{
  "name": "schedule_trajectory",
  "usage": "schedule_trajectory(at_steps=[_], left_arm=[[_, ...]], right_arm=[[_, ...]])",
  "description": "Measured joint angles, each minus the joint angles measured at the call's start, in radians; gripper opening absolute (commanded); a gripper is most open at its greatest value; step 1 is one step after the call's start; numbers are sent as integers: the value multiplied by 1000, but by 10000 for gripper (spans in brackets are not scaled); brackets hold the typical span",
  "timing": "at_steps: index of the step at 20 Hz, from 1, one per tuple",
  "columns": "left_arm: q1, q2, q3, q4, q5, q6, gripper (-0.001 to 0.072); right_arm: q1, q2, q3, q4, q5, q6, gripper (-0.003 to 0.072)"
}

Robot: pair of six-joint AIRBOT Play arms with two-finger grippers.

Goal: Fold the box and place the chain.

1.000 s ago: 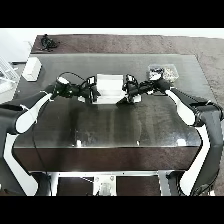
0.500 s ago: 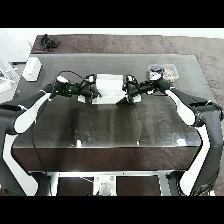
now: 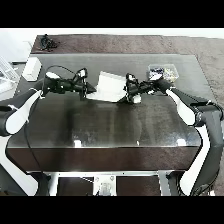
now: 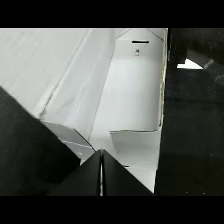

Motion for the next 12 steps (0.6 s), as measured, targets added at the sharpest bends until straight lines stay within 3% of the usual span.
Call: schedule_trajectory(at_steps=[12], left_arm=[[60,39,0,47,-116,-124,18]], right_arm=[[2,0,-1,4,-5,2,582]])
